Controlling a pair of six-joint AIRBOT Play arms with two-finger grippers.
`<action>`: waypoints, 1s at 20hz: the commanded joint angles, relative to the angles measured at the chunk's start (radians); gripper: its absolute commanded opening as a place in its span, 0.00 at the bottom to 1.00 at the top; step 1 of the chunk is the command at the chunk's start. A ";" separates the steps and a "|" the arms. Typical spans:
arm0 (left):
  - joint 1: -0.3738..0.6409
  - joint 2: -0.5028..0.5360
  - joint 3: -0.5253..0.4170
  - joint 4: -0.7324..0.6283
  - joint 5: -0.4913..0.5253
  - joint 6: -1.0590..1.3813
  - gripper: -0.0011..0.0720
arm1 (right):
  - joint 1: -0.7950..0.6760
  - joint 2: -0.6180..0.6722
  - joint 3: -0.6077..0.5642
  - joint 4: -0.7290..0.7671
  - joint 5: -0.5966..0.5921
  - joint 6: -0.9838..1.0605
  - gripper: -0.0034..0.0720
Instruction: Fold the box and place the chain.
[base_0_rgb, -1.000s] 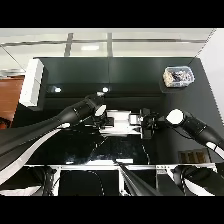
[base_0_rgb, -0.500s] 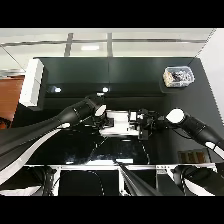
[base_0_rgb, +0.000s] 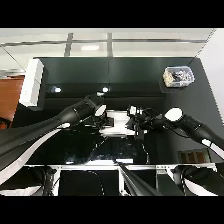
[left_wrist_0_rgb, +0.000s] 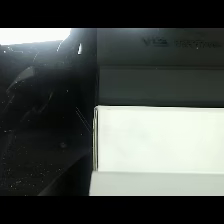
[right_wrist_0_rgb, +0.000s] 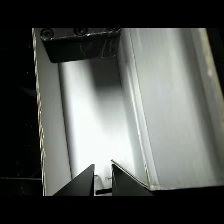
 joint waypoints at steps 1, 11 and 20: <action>0.000 0.000 0.001 0.000 0.001 0.001 0.05 | 0.000 -0.021 0.000 0.056 -0.007 0.000 0.21; 0.000 0.000 0.001 0.000 0.001 0.001 0.05 | 0.000 -0.021 0.000 0.053 -0.022 0.011 0.66; 0.000 0.000 0.001 -0.001 0.002 0.001 0.05 | -0.058 0.034 0.014 -0.013 0.061 0.334 0.07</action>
